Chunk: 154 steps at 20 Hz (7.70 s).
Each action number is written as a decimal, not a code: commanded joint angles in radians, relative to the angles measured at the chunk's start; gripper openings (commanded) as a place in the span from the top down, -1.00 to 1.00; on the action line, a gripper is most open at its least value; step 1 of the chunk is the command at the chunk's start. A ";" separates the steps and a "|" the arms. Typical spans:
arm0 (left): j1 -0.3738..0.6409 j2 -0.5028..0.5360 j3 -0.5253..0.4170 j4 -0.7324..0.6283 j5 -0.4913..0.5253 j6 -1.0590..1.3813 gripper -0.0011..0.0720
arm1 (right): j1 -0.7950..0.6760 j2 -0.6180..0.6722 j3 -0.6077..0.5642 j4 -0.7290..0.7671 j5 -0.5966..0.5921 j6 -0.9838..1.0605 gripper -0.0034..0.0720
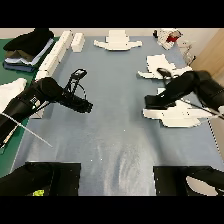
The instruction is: Fold the box.
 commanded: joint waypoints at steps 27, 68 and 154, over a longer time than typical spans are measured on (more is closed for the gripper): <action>0.001 -0.002 0.000 -0.388 0.074 0.000 -0.49 | -1.018 -0.700 0.557 0.422 -0.466 -0.732 0.60; 0.001 -0.002 0.000 -0.311 -0.173 0.064 -0.50 | -0.272 0.050 -0.453 0.590 0.030 -0.534 0.89; -0.447 0.001 -0.293 -0.476 0.555 1.181 0.93 | 0.020 0.412 -0.436 -0.245 0.427 0.130 -0.55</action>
